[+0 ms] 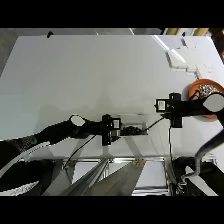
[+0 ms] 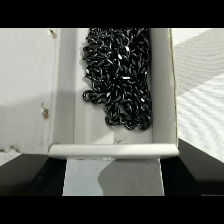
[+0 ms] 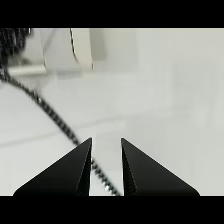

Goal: Fold the box and place the chain.

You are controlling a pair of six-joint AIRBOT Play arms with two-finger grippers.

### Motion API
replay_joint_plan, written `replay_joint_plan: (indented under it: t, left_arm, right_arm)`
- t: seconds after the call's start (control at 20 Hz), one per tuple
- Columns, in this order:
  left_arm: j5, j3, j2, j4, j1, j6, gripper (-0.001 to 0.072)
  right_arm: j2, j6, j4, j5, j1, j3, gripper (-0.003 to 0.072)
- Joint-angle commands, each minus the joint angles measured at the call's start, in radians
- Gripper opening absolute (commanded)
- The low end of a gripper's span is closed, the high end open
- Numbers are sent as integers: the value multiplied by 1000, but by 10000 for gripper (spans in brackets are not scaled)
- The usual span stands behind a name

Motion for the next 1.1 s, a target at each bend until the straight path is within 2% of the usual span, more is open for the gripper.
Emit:
replay_joint_plan:
  t: [0.0,0.25,0.3,0.7,0.75,0.8,0.95,1.05]
  left_arm:
    - [0,0,0,0,0,0,273]
    - [0,0,0,0,0,0,273]
    - [0,0,0,0,0,0,273]
    - [0,0,0,0,0,0,273]
    - [0,0,0,0,0,0,273]
    - [0,0,0,0,0,0,273]
    - [0,0,0,0,0,0,273]
    - [0,0,0,0,0,0,273]
  right_arm:
    - [-106,-15,-107,-33,-27,-14,177]
    - [-213,-107,-108,-59,-24,-20,173]
    - [-230,-117,-109,-59,-24,-21,154]
    - [-303,-149,-82,-110,-24,-37,152]
    - [-302,-149,-83,-110,-24,-37,111]
    - [-302,-148,-83,-100,-24,-37,26]
    - [-287,-143,-85,-62,-24,-37,19]
    - [-234,-127,-85,-5,-24,-37,19]
